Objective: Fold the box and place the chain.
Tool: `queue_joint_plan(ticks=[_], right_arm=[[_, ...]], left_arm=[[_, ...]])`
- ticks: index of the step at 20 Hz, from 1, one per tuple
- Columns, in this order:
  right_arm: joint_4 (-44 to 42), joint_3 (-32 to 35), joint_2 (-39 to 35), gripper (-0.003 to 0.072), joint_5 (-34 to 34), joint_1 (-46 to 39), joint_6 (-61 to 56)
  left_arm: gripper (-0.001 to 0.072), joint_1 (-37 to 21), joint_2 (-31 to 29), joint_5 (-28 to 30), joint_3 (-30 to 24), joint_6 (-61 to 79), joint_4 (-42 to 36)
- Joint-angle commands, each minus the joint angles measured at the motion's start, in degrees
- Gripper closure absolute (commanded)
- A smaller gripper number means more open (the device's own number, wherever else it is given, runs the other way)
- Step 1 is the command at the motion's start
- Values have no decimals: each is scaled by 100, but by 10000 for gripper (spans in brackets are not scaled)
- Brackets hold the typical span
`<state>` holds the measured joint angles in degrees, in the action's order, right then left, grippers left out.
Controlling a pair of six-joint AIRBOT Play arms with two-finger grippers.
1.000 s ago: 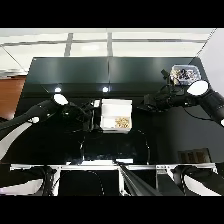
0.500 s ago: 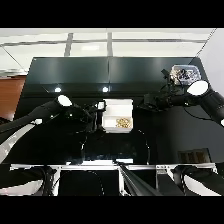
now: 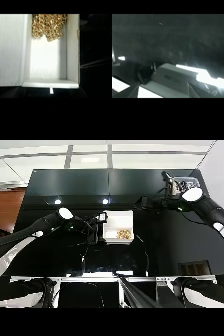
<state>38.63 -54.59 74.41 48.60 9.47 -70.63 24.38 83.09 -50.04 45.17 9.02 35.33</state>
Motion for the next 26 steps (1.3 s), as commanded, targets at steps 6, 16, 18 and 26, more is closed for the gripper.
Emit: queue_joint_plan(ticks=[6, 16, 18, 26], right_arm=[[-400, -256, 319, -14, 1025, 433, 4266], [356, -275, 192, -14, 1928, 968, 5515], [361, -275, 195, -14, 1906, 1054, 5630], [409, -127, 199, -13, 1871, 1064, 5635]], left_arm=[[307, 2, 4, 28, 4, -17, 15], [306, 2, 4, 33, 4, -17, 15], [306, 2, 4, 33, 4, -17, 15], [306, 2, 4, 33, 4, -17, 15]])
